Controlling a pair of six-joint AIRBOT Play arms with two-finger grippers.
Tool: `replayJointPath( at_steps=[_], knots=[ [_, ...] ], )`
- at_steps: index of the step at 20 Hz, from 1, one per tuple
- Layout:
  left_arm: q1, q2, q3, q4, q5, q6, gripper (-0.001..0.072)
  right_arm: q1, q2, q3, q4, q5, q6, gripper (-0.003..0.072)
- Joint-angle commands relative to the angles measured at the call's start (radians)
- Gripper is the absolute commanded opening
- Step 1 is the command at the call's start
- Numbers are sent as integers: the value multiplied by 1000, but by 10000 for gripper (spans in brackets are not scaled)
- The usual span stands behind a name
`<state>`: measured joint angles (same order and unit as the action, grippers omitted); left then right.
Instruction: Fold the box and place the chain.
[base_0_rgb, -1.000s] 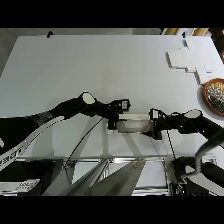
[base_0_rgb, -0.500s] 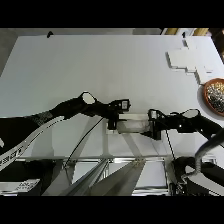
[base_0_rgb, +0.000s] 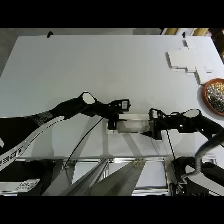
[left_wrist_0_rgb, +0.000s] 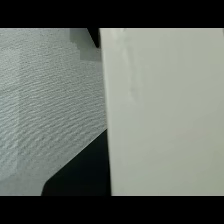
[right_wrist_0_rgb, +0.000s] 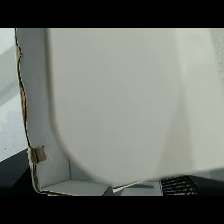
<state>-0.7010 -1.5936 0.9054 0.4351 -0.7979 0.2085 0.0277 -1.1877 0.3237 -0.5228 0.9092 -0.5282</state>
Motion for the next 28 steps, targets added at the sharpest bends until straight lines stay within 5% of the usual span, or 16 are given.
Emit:
replayJointPath(
  at_steps=[1, 26, 28],
  knots=[
    [1, 0, 0, 0, 0, 0, 10, -1, -1, 1, 4, -5, -19, 638],
    [1, 0, 0, 0, 0, 0, 10, -1, 39, 0, -21, 19, -45, 640],
    [1, 0, 0, 0, 0, 0, 10, -1, 39, 0, -21, 18, -45, 530]
  ],
)
